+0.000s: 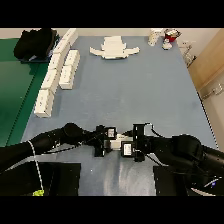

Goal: Fold the box.

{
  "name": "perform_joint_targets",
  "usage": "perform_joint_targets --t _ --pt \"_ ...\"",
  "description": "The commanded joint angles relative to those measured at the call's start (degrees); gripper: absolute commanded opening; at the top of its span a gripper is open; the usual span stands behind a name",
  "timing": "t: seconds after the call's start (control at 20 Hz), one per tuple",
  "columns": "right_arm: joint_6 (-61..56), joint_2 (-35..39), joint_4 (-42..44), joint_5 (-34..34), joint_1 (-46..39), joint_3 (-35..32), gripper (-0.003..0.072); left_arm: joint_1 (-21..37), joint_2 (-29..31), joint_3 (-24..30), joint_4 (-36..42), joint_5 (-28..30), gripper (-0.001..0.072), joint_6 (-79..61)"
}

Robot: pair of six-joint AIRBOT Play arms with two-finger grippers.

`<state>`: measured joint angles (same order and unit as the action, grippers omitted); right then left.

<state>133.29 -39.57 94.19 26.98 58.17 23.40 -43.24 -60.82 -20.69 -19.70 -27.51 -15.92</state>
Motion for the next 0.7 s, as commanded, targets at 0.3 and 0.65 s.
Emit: perform_joint_targets --t 0.3,0.65 --pt "-3.8 -3.6 -3.2 0.0 0.1 1.0 0.0283 0.0 0.0 0.0 0.0 0.0 0.0476 -0.1" --pt "-3.8 -5.7 1.3 2.4 2.3 0.8 0.0282 0.0 0.0 0.0 0.0 0.0 0.0475 -0.1"
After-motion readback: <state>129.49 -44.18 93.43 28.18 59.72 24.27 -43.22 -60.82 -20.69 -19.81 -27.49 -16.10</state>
